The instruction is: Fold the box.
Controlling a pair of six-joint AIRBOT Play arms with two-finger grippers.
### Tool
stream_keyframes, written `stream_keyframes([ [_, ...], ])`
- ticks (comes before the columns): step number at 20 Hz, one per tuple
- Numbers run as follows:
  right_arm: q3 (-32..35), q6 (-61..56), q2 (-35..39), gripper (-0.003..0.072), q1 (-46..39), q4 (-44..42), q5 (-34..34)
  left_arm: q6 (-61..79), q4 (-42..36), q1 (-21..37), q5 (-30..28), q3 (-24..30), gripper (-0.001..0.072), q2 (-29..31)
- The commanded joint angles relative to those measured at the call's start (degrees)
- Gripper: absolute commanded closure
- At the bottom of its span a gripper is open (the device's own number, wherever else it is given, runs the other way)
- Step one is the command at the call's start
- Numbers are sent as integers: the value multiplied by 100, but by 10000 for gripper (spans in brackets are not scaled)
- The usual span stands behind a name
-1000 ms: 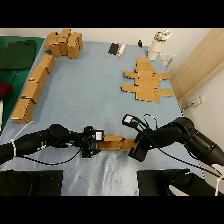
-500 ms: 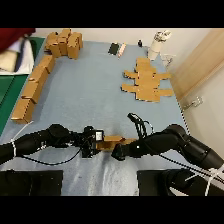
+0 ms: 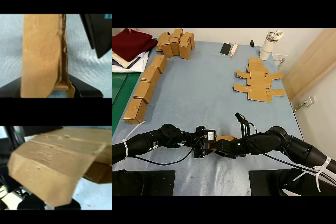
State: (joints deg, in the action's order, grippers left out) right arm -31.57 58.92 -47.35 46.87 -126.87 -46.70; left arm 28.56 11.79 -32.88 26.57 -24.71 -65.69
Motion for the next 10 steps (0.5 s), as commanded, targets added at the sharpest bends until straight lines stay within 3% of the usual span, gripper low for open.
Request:
stream_keyframes([
  [1, -289, -63, -7, 535, 35, -70, 87, -125, 11, 11, -7, 2, 178, 28],
  [3, -417, -61, -9, 542, 33, 11, 94, -667, 76, 11, -50, 2, 178, 50],
  [4, -442, -55, -9, 649, 31, 136, 129, -813, 260, 11, -52, 2, 178, 50],
  [5, -442, -55, -9, 683, 28, 286, 144, -933, 553, 11, -50, 2, 178, 50],
  [7, -442, -55, -9, 683, -15, 474, 144, -1467, 1193, 11, -42, 4, 178, 50],
  [10, -442, -42, -9, 683, -98, 501, 155, -1650, 1447, 11, 109, 7, 178, 50],
])
